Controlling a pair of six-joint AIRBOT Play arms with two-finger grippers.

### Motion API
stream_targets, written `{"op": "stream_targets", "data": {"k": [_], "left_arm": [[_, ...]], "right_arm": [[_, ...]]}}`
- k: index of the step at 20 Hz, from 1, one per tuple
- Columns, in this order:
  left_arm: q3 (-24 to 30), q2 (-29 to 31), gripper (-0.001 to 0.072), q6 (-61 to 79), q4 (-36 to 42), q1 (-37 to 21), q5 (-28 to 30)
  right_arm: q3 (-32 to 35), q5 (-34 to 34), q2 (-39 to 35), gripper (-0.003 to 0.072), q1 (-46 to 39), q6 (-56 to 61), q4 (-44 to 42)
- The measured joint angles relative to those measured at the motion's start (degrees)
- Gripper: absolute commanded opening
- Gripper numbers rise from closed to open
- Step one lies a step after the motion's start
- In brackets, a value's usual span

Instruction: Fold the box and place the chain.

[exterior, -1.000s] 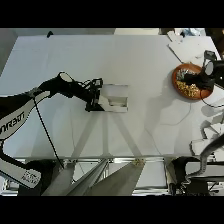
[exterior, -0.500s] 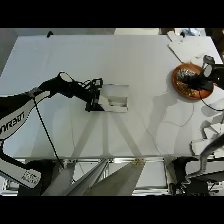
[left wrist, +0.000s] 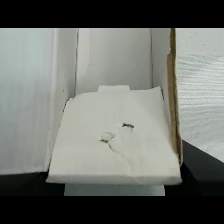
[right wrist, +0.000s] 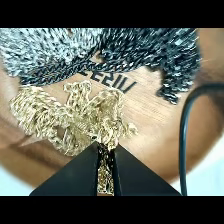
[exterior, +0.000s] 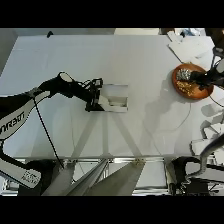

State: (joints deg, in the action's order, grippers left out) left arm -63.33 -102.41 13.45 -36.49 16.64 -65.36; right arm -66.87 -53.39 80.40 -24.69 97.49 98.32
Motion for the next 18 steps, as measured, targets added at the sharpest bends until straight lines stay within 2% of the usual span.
{"op": "stream_targets", "data": {"k": [5,10,14,18], "left_arm": [[0.0,0.0,0.0211,0.0,0.0,0.0,-0.02],[0.0,0.0,0.0211,0.02,0.02,0.0,0.0],[0.0,0.0,0.0211,0.0,0.02,0.0,0.0],[0.0,0.0,0.0211,0.0,0.02,0.0,-0.02]], "right_arm": [[0.0,-6.75,-7.56,0.0011,0.0,-4.46,-3.98],[0.0,-15.13,-11.23,0.0011,1.92,-7.63,-10.12],[0.0,-18.12,-12.92,0.0011,8.92,-8.87,-11.78],[0.0,-17.66,-13.49,0.0011,18.93,-9.03,-12.41]]}}
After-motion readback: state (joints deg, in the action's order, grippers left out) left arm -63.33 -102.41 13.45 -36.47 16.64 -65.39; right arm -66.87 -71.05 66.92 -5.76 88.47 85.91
